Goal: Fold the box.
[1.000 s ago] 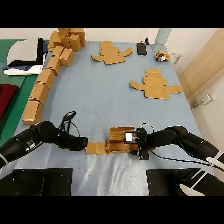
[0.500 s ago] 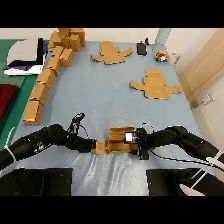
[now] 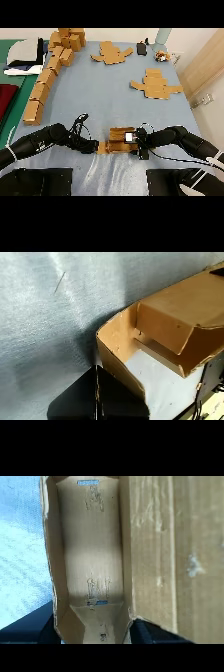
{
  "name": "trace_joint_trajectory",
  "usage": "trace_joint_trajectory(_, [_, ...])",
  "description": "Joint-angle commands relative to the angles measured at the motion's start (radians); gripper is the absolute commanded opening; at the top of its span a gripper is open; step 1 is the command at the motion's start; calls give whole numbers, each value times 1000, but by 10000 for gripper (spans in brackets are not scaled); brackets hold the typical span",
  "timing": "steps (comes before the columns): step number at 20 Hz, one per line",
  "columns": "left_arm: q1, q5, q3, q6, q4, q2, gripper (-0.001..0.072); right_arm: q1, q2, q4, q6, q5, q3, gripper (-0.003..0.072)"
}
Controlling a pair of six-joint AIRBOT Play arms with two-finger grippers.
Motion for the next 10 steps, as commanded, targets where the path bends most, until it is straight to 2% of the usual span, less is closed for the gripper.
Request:
trace_joint_trajectory(1, [-1,-7,22,16,-2,3,14,0,1,0,0,0,1,511])
trace_joint_trajectory(4, [-1,-12,25,47,-35,3,14,0,1,0,0,0,1,511])
trace_joint_trajectory(7, [-1,-23,25,198,-196,3,15,0,1,0,0,0,1,511])
trace_joint_trajectory(10, [-1,5,25,275,-256,3,17,0,1,0,0,0,1,511])
